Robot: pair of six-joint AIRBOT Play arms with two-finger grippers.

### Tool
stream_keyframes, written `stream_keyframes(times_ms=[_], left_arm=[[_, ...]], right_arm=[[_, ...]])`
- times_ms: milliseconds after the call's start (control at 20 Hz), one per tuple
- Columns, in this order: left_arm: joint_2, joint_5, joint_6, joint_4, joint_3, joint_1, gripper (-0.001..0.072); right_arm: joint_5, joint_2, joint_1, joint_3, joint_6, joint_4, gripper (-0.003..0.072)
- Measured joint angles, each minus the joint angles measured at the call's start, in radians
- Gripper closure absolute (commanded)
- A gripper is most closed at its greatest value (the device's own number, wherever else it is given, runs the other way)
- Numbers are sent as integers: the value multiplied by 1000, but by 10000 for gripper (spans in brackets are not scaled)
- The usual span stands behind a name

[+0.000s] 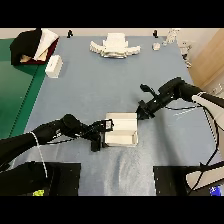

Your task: Fold the box.

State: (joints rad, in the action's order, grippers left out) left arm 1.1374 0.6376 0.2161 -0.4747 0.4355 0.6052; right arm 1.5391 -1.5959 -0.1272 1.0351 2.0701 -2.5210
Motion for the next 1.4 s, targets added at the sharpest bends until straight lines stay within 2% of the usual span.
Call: stream_keyframes(times_ms=[200,350,450,750,900,1100,1200,1250,1350,1400], left_arm=[[0,0,0,0,0,0,247],[0,0,0,0,0,0,246],[0,0,0,0,0,0,246],[0,0,0,0,0,0,247],[0,0,0,0,0,0,246],[0,0,0,0,0,0,246],[0,0,0,0,0,0,247],[0,0,0,0,0,0,246],[0,0,0,0,0,0,246],[0,0,0,0,0,0,246]], right_arm=[[52,20,-72,3,134,-17,684],[-22,99,-137,-45,220,-16,684],[-132,175,-189,-105,277,-13,684],[-562,441,-372,-348,488,-5,678],[-731,537,-462,-443,588,1,676],[-855,598,-544,-515,679,23,604],[-880,623,-566,-530,716,26,410],[-888,638,-573,-535,737,29,350],[-894,668,-582,-541,782,33,298],[-894,679,-584,-542,805,40,211]])
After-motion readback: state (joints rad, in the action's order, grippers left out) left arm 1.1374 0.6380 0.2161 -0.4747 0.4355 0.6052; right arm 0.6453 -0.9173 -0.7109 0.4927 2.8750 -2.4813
